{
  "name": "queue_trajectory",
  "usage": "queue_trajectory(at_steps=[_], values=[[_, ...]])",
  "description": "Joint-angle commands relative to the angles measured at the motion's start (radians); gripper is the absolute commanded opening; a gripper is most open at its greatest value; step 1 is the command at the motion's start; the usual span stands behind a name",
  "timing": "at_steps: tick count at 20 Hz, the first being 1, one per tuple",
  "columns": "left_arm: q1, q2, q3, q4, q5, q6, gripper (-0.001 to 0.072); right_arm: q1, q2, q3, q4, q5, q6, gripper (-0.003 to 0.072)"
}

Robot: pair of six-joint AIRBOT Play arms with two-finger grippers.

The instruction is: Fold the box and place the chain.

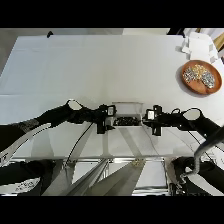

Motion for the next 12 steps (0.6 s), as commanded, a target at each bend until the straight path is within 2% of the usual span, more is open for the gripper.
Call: queue_trajectory(at_steps=[1, 2, 3, 6, 8, 12], values=[[0.0, 0.0, 0.001, 0.0, 0.0, 0.0, 0.027, 0.003, -0.004, 0.0, 0.002, -0.012, -0.002, 0.0145], [0.0, 0.0, 0.001, 0.0, 0.0, 0.0, 0.027, 0.003, -0.005, 0.0, 0.002, -0.014, -0.002, 0.0143], [0.0, 0.0, 0.001, 0.0, 0.0, 0.0, 0.027, 0.003, -0.005, 0.0, 0.002, -0.013, 0.001, 0.0089], [0.0, 0.0, 0.001, 0.0, 0.0, 0.0, 0.027, 0.003, -0.005, 0.0, 0.002, -0.012, 0.009, 0.0074], [0.0, 0.0, 0.001, 0.0, 0.0, 0.0, 0.027, 0.003, -0.005, 0.0, 0.002, -0.011, 0.009, 0.0028], [0.0, 0.0, 0.001, 0.0, 0.0, 0.0, 0.027, 0.003, -0.005, 0.0, 0.002, 0.011, 0.008, 0.0053]])
